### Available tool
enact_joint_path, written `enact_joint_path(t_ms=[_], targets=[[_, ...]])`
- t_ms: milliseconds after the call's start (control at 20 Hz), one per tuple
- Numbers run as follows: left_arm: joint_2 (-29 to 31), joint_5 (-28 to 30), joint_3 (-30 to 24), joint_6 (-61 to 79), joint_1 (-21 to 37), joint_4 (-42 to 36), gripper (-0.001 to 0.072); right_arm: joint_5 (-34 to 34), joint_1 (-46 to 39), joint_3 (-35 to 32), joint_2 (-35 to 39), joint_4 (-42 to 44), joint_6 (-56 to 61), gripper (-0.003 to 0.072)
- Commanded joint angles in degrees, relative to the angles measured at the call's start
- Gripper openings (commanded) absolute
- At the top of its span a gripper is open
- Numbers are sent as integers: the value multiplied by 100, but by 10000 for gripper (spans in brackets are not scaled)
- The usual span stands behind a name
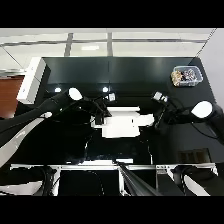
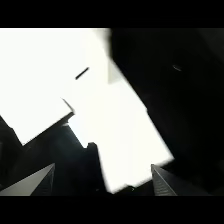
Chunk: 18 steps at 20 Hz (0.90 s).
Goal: Fold the box and place the chain.
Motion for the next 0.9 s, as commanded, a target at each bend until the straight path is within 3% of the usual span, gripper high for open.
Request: enact_joint_path(t_ms=[0,200,650,850], targets=[[-48,85,31,81,-17,234,33,-562,483,-361,-4,280,-767,670],[-129,76,28,76,-17,363,34,-1106,811,-643,-13,396,-1075,670],[-166,-109,28,76,-22,555,34,-1086,1333,-643,-227,428,-1937,669],[-166,-181,28,76,-20,553,34,-981,1331,-643,-293,887,-2424,670]])
